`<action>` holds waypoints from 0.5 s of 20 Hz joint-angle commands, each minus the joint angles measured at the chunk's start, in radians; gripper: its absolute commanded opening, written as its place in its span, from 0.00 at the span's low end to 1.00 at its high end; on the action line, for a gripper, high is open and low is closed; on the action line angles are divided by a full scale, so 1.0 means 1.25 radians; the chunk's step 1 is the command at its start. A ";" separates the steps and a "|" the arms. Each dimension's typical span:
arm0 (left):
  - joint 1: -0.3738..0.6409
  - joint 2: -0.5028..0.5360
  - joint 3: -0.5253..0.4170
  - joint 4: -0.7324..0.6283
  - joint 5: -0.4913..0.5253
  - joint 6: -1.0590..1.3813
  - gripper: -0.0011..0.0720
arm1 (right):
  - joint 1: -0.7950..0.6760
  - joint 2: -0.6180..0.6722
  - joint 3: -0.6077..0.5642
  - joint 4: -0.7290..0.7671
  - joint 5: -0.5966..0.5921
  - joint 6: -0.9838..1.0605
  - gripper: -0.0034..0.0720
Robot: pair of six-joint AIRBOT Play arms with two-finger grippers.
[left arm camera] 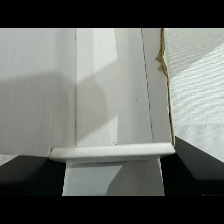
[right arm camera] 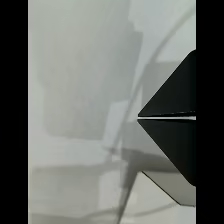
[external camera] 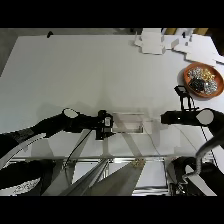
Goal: Fold the box and place the chain.
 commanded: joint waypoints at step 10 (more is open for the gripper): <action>0.000 0.000 0.000 0.000 0.000 0.000 0.03 | 0.053 -0.079 -0.027 0.175 0.105 -0.034 0.07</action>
